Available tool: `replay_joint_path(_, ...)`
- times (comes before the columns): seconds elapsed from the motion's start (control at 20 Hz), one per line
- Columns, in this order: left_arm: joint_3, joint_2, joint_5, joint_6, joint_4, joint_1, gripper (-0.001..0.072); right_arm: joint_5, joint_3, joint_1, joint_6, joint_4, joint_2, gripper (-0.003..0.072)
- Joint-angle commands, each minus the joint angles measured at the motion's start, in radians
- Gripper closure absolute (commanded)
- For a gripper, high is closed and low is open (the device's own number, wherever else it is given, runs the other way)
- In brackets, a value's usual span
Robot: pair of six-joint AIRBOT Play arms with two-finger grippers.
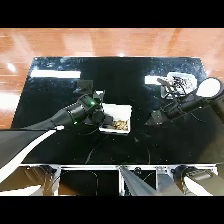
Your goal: Fold the box and place the chain.
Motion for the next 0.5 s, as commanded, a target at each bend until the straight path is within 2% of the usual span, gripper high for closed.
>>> replay_joint_path(0.0,0.029,0.001,0.038,0.002,-0.014,0.000,0.0134,0.044,-0.023,-0.037,0.000,-0.024,0.004,0.0057)
replay_joint_path(0.25,0.135,0.023,0.214,0.105,0.025,0.001,0.0146,0.015,-0.023,-0.037,0.000,-0.026,0.004,0.0058)
replay_joint_path(0.35,0.142,0.070,0.304,0.151,0.110,0.006,0.0147,0.028,-0.023,-0.037,0.021,-0.029,0.004,0.0066)
replay_joint_path(0.45,0.142,0.144,0.374,0.234,0.138,0.024,0.0148,0.045,-0.022,-0.037,0.030,-0.037,0.004,0.0066)
